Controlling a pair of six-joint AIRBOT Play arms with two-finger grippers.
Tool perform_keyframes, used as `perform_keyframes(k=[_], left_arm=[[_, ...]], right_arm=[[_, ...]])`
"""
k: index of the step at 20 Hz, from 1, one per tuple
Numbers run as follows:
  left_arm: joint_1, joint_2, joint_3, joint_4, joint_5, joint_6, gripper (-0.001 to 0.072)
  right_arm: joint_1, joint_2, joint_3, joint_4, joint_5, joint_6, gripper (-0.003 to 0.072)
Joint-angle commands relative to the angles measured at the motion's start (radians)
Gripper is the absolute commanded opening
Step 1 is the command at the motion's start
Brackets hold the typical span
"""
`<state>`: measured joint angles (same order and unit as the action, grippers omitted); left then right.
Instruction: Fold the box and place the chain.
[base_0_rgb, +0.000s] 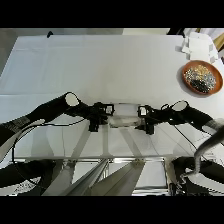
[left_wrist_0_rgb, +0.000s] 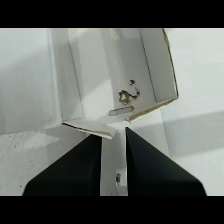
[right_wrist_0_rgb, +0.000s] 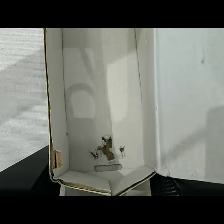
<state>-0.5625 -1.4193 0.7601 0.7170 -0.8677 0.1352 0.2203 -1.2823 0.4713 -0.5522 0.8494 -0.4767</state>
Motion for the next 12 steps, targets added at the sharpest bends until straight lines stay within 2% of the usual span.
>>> perform_keyframes(k=[1,12], left_arm=[[-0.004,-0.001,0.000,-0.014,0.009,0.000,0.0150],[-0.044,-0.002,0.000,-0.059,0.060,0.000,0.0150]], right_arm=[[0.000,0.000,0.000,0.000,0.000,0.000,0.0359],[0.000,0.000,0.000,0.000,0.000,0.000,0.0359]])
